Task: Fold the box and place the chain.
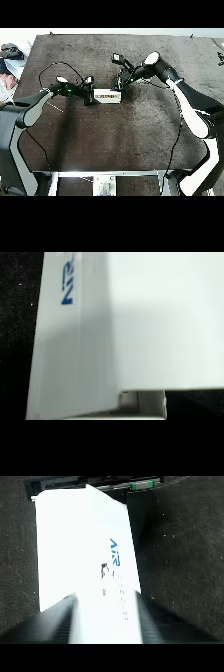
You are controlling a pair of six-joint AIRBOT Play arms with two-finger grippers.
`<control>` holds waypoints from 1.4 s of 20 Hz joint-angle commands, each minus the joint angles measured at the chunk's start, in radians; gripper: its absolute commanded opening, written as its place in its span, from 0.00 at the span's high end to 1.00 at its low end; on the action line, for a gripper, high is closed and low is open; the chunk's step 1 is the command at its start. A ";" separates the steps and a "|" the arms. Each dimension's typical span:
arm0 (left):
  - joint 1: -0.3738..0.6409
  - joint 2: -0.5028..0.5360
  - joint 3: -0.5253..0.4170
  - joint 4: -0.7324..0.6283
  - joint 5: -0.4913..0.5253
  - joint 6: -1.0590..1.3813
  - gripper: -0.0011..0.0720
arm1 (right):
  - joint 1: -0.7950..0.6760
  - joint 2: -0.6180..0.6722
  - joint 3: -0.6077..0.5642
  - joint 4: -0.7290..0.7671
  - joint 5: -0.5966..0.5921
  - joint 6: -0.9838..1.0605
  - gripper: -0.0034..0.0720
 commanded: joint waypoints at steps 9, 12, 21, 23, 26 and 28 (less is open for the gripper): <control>0.000 0.000 0.000 0.000 0.000 0.000 0.51 | 0.023 -0.021 -0.001 -0.005 -0.015 -0.083 0.28; 0.000 0.000 0.000 0.000 0.001 0.000 0.51 | 0.029 -0.021 -0.001 -0.038 -0.021 -0.083 0.41; 0.000 0.000 0.000 0.000 0.001 0.000 0.51 | 0.023 -0.002 -0.002 -0.020 0.047 0.016 0.41; 0.000 0.000 0.000 0.000 0.001 0.000 0.51 | 0.020 -0.004 -0.004 -0.019 0.028 0.016 0.41; 0.000 0.000 0.000 0.000 0.001 0.000 0.51 | 0.024 -0.004 -0.047 0.000 -0.021 -0.005 0.41; 0.000 0.000 0.000 0.000 0.001 0.000 0.51 | 0.027 -0.004 -0.081 0.012 -0.080 -0.032 0.41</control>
